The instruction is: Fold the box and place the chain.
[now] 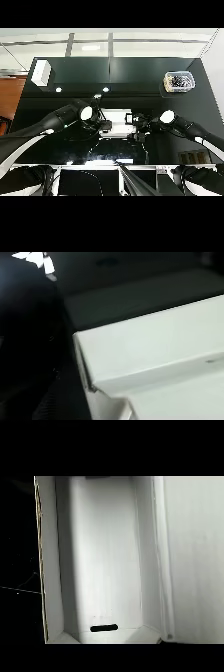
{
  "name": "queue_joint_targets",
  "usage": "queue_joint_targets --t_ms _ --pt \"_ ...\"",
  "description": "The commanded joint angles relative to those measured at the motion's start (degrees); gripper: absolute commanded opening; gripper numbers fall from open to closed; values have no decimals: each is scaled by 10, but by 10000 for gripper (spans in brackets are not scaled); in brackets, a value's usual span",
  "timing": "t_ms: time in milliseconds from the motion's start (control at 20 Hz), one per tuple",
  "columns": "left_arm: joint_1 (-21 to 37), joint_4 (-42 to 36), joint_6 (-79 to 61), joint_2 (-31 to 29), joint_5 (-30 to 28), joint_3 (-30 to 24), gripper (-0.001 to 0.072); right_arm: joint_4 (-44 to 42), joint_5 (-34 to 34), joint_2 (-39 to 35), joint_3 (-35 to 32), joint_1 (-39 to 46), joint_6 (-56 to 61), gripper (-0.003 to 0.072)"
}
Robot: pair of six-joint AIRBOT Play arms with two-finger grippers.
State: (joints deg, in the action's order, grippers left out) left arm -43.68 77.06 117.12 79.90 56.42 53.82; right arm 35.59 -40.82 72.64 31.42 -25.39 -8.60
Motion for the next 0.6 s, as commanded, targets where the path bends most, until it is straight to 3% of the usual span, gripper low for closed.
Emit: queue_joint_targets --t_ms 0,200,300,500,550 --pt "-37 90 93 27 41 35 517 0 0 0 0 0 0 432" --pt "-62 102 109 56 59 75 419 0 -1 0 0 0 0 432" --pt "-62 101 109 68 77 90 203 0 -1 0 0 0 0 432" --pt "-62 103 109 83 101 113 85 0 -1 0 0 0 0 432" --pt "-62 103 109 83 101 115 85 0 -1 0 0 0 0 432"
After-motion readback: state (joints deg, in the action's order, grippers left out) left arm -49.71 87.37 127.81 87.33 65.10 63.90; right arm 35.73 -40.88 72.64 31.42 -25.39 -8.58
